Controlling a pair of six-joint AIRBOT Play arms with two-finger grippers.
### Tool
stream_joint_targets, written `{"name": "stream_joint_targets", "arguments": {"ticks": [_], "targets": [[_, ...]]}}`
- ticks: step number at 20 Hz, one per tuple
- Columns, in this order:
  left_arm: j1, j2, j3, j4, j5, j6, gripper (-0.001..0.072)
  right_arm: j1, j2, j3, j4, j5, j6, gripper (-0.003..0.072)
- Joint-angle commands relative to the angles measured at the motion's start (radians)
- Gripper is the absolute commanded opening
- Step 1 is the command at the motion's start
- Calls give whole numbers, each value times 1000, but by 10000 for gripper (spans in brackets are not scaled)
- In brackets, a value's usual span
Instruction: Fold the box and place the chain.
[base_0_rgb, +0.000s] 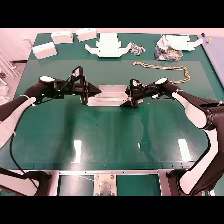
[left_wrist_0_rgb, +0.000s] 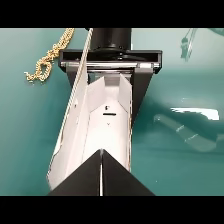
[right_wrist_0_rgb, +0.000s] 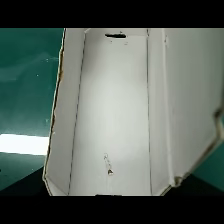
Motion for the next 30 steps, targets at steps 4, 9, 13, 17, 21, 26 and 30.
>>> {"name": "stream_joint_targets", "arguments": {"ticks": [4, 9, 13, 17, 21, 26, 30], "targets": [[-35, -20, -3, -154, 203, 73, 14, 0, 0, 0, 0, 0, 0, 553], [-56, -47, -2, -162, 327, 128, 15, 0, 0, 0, 0, 0, 0, 554], [-56, -59, -2, -204, 388, 135, 15, 0, 0, 0, 0, 0, 0, 553], [-64, -99, -2, -248, 372, 135, 15, 0, 0, 0, 0, 0, 0, 554], [-97, -131, -2, -244, 387, 142, 15, 0, 0, 0, 0, 0, 0, 554], [-117, -139, -3, -240, 437, 142, 15, 0, 0, 0, 0, 0, 0, 554], [-117, -139, -3, -240, 442, 143, 17, 0, 0, 0, 0, 0, 0, 553]]}}
